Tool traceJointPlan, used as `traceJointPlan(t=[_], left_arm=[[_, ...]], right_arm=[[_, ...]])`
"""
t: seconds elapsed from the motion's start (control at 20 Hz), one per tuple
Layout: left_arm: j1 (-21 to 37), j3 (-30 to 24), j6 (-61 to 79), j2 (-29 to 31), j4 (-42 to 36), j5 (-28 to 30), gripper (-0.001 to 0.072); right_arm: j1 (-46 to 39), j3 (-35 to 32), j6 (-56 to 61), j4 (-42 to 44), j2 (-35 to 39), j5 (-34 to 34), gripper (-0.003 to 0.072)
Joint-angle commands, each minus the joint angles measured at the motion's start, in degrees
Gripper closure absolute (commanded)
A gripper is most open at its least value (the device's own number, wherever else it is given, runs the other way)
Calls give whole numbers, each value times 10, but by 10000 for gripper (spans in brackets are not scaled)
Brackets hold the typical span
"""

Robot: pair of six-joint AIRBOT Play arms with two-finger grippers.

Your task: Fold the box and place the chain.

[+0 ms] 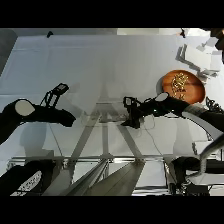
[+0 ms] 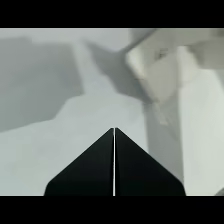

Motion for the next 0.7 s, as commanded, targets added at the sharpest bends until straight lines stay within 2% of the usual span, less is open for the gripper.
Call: traceJointPlan(t=[0.0, 0.15, 0.3, 0.5, 0.65], left_arm=[[-2, -6, -106, -40, 12, 34, 707], [-2, -6, -103, -56, -50, 39, 708], [-20, -7, -108, -79, -63, 80, 710], [-57, -7, -108, -114, -99, 103, 710], [-66, -7, -104, -118, -143, 110, 708]], right_arm=[[0, 0, 0, 0, 0, 0, 162], [0, 0, 0, 0, 0, 0, 162], [0, 0, 0, 0, 0, 0, 162], [0, 0, 0, 0, 0, 0, 162], [0, 0, 0, 0, 0, 0, 162]])
